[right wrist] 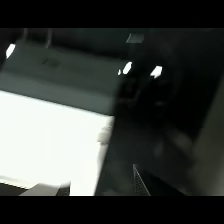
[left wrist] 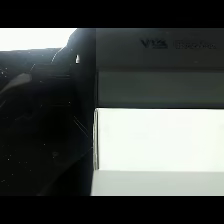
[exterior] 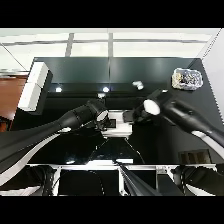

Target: Fold the box and place the chain.

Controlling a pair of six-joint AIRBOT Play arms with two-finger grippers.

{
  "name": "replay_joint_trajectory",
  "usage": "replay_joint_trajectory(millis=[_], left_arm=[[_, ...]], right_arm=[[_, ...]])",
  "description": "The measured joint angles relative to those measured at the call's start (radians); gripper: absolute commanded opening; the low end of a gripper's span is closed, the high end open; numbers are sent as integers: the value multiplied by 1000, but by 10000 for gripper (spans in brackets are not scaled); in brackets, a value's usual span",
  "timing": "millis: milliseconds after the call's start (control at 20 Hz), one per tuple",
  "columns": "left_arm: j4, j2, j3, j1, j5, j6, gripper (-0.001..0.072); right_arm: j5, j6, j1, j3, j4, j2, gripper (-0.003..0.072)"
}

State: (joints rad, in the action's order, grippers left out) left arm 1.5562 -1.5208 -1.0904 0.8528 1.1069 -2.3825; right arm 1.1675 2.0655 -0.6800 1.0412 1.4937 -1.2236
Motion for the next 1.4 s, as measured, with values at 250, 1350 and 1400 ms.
replay_joint_trajectory(millis=[250,1350,1400], left_arm=[[2,0,0,0,0,-2,27],[5,0,0,0,1,0,27],[5,0,0,0,1,0,27]], right_arm=[[-95,-28,212,-28,326,124,720],[23,42,923,956,229,-853,549],[33,49,926,960,226,-867,428]])
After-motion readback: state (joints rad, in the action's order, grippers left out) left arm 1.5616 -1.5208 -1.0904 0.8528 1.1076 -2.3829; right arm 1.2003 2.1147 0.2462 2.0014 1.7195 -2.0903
